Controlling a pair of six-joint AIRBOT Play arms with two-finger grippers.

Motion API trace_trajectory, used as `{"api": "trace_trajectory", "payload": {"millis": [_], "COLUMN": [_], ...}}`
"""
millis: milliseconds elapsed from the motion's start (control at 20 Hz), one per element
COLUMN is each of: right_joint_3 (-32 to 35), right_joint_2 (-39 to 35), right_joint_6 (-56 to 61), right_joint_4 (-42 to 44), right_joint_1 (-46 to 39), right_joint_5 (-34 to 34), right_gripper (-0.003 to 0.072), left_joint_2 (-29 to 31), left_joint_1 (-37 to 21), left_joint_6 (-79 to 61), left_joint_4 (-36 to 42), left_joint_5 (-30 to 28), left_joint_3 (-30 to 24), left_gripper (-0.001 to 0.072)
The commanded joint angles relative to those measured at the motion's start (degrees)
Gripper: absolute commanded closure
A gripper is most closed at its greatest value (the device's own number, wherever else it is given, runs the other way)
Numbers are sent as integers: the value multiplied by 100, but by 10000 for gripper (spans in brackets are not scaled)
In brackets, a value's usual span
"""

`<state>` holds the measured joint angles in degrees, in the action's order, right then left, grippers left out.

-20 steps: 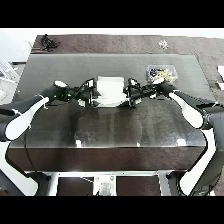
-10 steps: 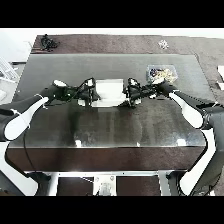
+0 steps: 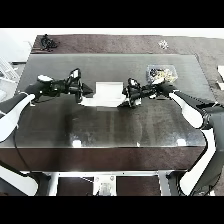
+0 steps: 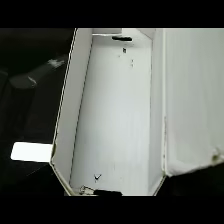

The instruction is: Fold the box and place the chain.

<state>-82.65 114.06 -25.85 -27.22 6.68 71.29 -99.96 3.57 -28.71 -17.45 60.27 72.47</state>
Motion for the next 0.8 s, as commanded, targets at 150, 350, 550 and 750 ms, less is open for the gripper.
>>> {"api": "trace_trajectory", "payload": {"millis": [150,350,550,750], "right_joint_3": [-2,-2,-2,-2], "right_joint_2": [0,0,0,0], "right_joint_6": [11,11,11,11], "right_joint_4": [20,20,20,20], "right_joint_1": [2,2,2,2], "right_joint_5": [-9,-9,-9,-9], "right_gripper": [107,107,107,107], "left_joint_2": [46,66,612,1521], "left_joint_1": [-507,-697,-697,-697], "left_joint_6": [229,901,2057,3781], "left_joint_4": [645,890,844,846], "left_joint_5": [643,831,-127,-1274], "left_joint_3": [-9,-9,-428,-1486], "left_gripper": [695,698,698,697]}}
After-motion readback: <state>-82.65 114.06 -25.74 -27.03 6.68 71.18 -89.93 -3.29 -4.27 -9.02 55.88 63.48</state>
